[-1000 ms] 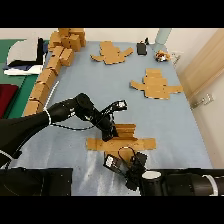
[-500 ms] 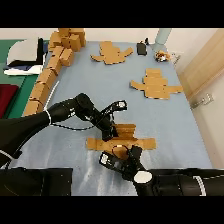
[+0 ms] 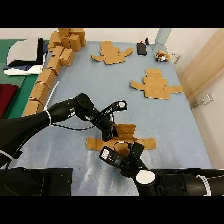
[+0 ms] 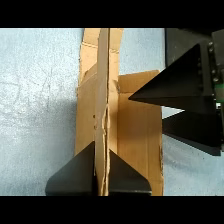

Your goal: Fold the box.

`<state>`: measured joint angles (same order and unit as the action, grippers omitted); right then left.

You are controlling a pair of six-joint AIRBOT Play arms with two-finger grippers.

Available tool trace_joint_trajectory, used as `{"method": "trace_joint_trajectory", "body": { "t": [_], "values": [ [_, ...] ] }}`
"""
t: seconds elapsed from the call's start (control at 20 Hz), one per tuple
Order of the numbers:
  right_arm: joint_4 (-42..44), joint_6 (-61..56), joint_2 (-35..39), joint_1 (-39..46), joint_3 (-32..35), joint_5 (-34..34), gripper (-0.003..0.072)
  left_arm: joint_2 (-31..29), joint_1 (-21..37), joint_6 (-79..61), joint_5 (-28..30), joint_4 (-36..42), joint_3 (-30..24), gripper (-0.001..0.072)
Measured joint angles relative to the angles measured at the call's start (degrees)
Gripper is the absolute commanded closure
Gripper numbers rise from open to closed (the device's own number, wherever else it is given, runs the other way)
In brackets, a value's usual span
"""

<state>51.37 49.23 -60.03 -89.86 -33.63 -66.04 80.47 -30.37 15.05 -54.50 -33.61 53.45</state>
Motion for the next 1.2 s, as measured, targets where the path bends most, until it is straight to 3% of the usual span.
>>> {"method": "trace_joint_trajectory", "body": {
  "t": [0.15, 0.2, 0.25, 0.45, 0.65, 0.95, 1.2],
  "values": [
    [-2.1, -0.2, 0.0, 0.2, 0.0, -0.2, 0.0088, 0.0, 0.0, 0.0, 0.0, 0.0, 0.0, 0.0694],
    [-2.2, -0.2, 0.1, 0.2, -0.1, -0.3, 0.0062, 0.0, 0.0, 0.0, 0.0, 0.0, 0.0, 0.0695],
    [-2.1, -0.3, 0.1, 0.2, -0.1, -0.5, -0.0023, 0.0, 0.0, 0.0, 0.0, 0.0, 0.0, 0.0694],
    [-0.5, -0.3, 1.2, 1.6, 0.5, -1.4, -0.003, 0.0, 0.0, 0.0, 0.0, 0.0, 0.0, 0.0694],
    [3.4, 3.1, 8.1, 5.2, 3.3, 0.2, -0.0034, 0.0, 0.0, 0.0, 0.0, 0.0, 0.0, 0.0694],
    [11.1, 21.1, 22.8, 17.0, 10.9, 11.3, -0.0034, 0.0, 0.0, 0.0, 0.0, 0.0, 0.0, 0.0694],
    [19.5, 40.4, 26.1, 27.2, 12.5, 16.8, -0.0034, 0.0, 0.0, 0.0, 0.0, 0.0, 0.0, 0.0694]
  ]
}}
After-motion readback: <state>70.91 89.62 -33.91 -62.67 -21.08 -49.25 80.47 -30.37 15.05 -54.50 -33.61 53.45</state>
